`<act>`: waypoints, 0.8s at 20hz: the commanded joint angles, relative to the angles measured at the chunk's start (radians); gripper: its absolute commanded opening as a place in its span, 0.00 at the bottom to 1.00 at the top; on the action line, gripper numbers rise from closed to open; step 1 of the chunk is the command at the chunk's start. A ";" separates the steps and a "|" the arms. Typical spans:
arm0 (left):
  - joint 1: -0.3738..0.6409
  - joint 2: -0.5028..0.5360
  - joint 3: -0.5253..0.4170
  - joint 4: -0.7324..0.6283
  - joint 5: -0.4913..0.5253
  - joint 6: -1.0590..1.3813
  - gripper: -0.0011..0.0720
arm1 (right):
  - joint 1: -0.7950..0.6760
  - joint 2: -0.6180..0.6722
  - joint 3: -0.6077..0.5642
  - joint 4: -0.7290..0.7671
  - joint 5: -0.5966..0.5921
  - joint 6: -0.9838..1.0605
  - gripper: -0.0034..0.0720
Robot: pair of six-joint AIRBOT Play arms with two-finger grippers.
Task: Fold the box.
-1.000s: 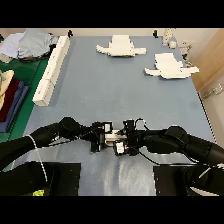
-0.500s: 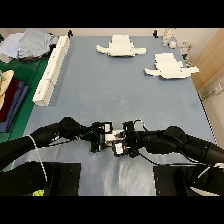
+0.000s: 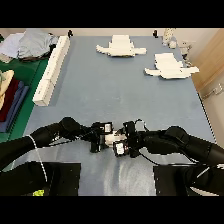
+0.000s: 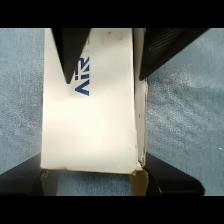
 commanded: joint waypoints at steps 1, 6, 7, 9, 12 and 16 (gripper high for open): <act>0.000 0.000 0.000 -0.001 0.002 -0.001 0.66 | 0.000 0.019 0.001 0.036 -0.019 0.000 0.74; 0.000 0.000 0.000 -0.001 0.002 -0.001 0.66 | -0.002 0.123 0.000 0.092 -0.047 0.040 0.74; 0.000 0.000 0.000 -0.001 0.002 -0.001 0.66 | -0.002 0.159 0.000 0.127 -0.057 0.126 0.74; 0.000 0.000 0.000 -0.001 0.002 -0.001 0.66 | -0.002 0.224 -0.019 0.175 -0.059 0.386 0.43; 0.000 0.000 0.000 -0.001 0.002 -0.001 0.66 | 0.000 0.285 -0.139 0.279 0.099 0.636 0.06; 0.000 0.000 0.000 -0.001 0.002 -0.001 0.66 | 0.061 0.314 -0.310 0.320 0.447 0.872 0.04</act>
